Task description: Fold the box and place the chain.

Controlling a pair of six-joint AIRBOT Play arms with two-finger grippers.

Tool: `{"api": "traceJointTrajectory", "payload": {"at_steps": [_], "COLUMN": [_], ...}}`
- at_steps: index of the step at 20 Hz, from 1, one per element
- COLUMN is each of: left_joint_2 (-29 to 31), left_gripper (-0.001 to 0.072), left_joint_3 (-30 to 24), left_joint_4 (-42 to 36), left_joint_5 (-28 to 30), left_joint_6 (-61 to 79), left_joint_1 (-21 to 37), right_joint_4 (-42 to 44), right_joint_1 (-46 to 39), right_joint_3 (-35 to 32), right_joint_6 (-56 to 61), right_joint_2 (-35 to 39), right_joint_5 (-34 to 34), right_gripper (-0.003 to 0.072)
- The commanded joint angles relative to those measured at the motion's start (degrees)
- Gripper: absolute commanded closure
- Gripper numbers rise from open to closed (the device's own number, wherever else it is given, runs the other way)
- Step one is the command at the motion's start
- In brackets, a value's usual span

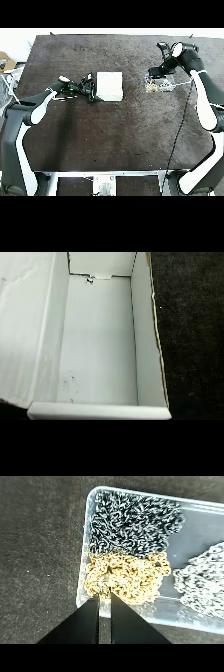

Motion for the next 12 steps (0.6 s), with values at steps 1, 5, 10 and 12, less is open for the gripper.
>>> {"api": "traceJointTrajectory", "payload": {"at_steps": [1,5,10,12], "left_joint_2": [0.0,0.0,0.0,0.0], "left_gripper": [0.0251,0.0251,0.0251,0.0251], "left_joint_3": [0.0,0.0,0.0,0.0], "left_joint_4": [0.0,0.0,0.0,0.0], "left_joint_5": [0.0,0.0,0.0,0.0], "left_joint_6": [0.0,0.0,0.0,0.0], "left_joint_1": [0.0,0.0,0.0,0.0], "right_joint_4": [-0.3,-0.3,-4.5,-8.8], "right_joint_1": [0.0,1.3,5.7,8.2], "right_joint_3": [0.0,0.0,0.0,0.0], "right_joint_6": [-0.1,-2.7,-3.1,-3.0], "right_joint_2": [2.4,9.4,24.8,30.3], "right_joint_5": [0.8,0.3,-10.5,-15.5], "right_gripper": [0.0682,0.0683,0.0682,0.0683]}}
